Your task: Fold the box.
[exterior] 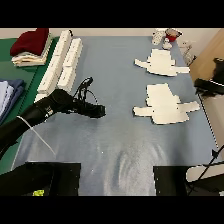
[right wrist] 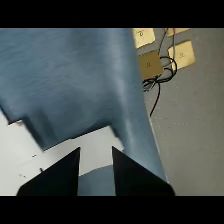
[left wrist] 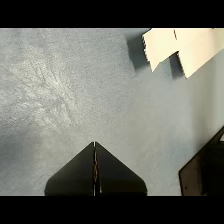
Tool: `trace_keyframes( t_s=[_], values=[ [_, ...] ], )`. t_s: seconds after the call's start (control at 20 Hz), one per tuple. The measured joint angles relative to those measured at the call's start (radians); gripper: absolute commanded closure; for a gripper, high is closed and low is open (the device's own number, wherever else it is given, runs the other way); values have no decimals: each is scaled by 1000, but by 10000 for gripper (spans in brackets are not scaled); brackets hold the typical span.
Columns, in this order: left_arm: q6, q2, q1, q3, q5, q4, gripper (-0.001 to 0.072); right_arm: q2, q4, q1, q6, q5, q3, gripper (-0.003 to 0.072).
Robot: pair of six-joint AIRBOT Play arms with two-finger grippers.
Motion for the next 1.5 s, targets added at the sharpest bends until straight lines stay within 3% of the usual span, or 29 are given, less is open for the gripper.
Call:
trace_keyframes(
  t_s=[0.3,0.65,0.8,0.85,0.9,1.3,1.5],
  values=[
    [-6,0,0,0,2,-21,695,-220,326,-264,-299,-191,162,350],
    [-7,0,1,0,18,-45,695,-335,518,-312,-502,-337,191,350],
    [-7,0,1,0,23,-51,696,-346,551,-306,-529,-373,189,414],
    [-7,0,1,0,24,-51,696,-349,555,-304,-534,-386,187,497],
    [-7,0,1,0,24,-52,696,-350,558,-299,-537,-396,187,683],
    [-7,0,1,0,26,-55,696,-326,656,-140,-483,-460,167,683],
    [-18,3,6,4,14,-59,697,-203,681,15,-440,-402,28,683]
  ],
)
